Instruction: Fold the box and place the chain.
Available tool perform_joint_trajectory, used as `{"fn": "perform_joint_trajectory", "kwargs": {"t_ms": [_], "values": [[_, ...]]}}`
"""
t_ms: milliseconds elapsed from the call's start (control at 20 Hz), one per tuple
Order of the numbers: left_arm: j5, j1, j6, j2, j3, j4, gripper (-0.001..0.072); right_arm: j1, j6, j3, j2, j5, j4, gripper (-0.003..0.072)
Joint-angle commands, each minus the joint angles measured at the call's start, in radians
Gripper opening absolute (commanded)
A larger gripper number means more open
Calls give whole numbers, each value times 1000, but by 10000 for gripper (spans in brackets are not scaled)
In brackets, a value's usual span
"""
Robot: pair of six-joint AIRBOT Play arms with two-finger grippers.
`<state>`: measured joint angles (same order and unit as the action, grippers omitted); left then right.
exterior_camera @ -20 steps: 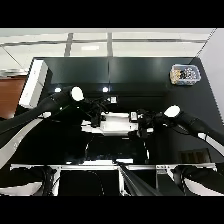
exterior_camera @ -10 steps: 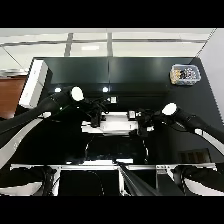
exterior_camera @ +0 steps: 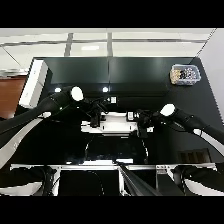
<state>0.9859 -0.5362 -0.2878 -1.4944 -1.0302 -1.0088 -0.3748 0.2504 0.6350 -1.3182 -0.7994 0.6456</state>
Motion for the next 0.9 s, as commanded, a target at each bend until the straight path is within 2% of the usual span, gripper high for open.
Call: {"fn": "perform_joint_trajectory", "kwargs": {"t_ms": [0, 450, 500, 550, 750, 850], "values": [[-2, 0, 0, 1, -1, 0, 25, -1, -8, 0, -2, 18, 2, 639], [-2, 0, 0, 1, -1, 0, 25, -1, -7, 0, -6, 19, 2, 638], [-2, 0, 0, 1, -1, 0, 25, -1, -7, 0, -6, 22, 2, 613], [-2, 0, 0, 1, -1, 0, 25, -1, -8, 0, -6, 24, 2, 490], [10, 0, 0, 1, -1, 0, 25, 0, -7, 0, -6, 41, 2, 496], [50, 0, 0, 2, -8, -6, 25, 0, -7, 0, -6, 44, 2, 496]]}}
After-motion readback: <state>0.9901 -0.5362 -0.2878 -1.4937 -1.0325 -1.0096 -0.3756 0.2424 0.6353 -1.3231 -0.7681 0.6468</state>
